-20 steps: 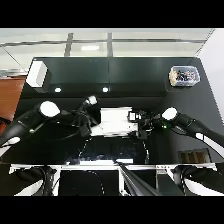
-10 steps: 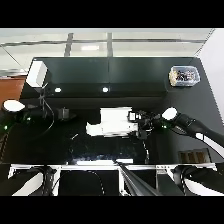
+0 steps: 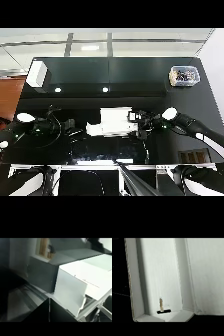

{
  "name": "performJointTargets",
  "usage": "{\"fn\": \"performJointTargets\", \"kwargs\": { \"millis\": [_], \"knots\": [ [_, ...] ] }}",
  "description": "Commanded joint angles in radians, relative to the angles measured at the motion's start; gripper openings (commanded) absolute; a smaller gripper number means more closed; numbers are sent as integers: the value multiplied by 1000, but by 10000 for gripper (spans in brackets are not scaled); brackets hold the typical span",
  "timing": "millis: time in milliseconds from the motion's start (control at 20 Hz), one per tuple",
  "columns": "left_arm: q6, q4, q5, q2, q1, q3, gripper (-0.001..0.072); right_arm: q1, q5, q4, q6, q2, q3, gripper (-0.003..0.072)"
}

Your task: Fold the box and place the chain.

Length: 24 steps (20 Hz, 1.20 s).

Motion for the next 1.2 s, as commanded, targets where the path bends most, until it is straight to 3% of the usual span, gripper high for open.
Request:
{"fn": "performJointTargets", "kwargs": {
  "millis": [0, 350, 650, 950, 1000, 1050, 1150],
  "knots": [
    [-34, -46, 25, -72, -71, -8, 25, 1, 1, 0, 0, 0, -1, 474],
    [-39, -56, 112, -136, -160, 35, 24, 1, 1, 0, 0, 0, -1, 474],
    [50, -71, 10, -211, -191, 111, 26, 1, 1, 0, 0, 0, -1, 474],
    [197, -169, -122, -211, -106, 137, 28, 1, 1, 0, 0, 0, -1, 474],
    [219, -189, -144, -211, -102, 138, 55, 1, 1, 0, 0, 0, -1, 474],
    [223, -191, -164, -211, -105, 140, 188, 1, 1, 0, 0, 0, -1, 474],
    [224, -187, -170, -211, -119, 140, 383, 1, 1, 0, 0, 0, -1, 474]
  ]
}}
